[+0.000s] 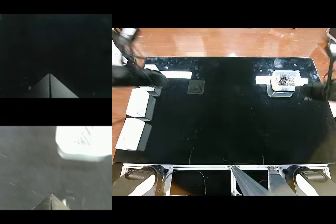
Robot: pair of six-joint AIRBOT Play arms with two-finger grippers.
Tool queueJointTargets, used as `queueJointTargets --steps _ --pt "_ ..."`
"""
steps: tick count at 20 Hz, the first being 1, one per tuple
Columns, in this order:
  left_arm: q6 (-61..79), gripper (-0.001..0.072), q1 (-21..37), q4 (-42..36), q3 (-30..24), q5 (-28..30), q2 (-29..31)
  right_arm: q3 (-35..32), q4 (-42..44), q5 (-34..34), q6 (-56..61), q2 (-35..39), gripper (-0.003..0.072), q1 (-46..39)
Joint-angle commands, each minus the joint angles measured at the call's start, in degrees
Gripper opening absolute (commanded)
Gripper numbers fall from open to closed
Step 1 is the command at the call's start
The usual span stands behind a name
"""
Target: Fold the box and place the chain.
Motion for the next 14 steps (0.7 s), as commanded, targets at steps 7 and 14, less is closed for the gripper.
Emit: queueJointTargets --steps 7,14 --pt "-15.8 0.0021 -8.7 7.8 -10.5 6.6 2.3 -10.1 -6.4 3.1 5.4 2.9 0.0017 0.0" --pt "-15.8 0.0021 -8.5 7.7 -10.5 6.6 2.4 -10.1 -6.4 3.1 5.4 2.9 0.0017 0.0"
